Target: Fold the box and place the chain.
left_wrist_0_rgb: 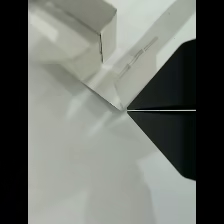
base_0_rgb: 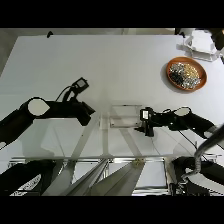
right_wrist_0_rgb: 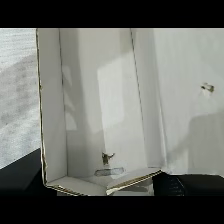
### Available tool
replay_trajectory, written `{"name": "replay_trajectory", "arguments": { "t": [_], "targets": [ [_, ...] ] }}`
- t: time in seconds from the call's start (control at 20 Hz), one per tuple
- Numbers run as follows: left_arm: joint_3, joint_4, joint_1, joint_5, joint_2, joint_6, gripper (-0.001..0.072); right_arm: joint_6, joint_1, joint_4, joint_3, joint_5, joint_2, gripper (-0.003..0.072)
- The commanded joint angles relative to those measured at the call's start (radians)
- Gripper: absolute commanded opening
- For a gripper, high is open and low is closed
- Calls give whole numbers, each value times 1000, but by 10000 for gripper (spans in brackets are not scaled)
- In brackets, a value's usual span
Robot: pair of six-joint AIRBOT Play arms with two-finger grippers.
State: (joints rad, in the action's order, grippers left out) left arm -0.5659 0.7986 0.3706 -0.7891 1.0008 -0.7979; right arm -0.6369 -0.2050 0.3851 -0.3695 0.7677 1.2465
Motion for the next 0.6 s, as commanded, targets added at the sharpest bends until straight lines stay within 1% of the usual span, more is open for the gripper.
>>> {"name": "replay_trajectory", "arguments": {
  "t": [0.0, 0.15, 0.35, 0.45, 0.55],
  "targets": [
    [90, -66, -106, -27, 3, -179, 2, 0, 0, 0, -1, 0, -1, 323],
    [96, -96, -81, -58, 74, -179, 2, 0, 0, 0, -1, 0, -1, 323],
    [96, -208, -18, -26, 215, -167, 2, 0, 0, 0, -1, 0, -1, 323],
    [95, -227, 14, -5, 262, -167, 2, 0, 0, 0, -1, 0, -1, 323],
    [95, -238, 40, 21, 286, -162, 2, 0, 0, 0, -1, 0, -1, 323]
  ]
}}
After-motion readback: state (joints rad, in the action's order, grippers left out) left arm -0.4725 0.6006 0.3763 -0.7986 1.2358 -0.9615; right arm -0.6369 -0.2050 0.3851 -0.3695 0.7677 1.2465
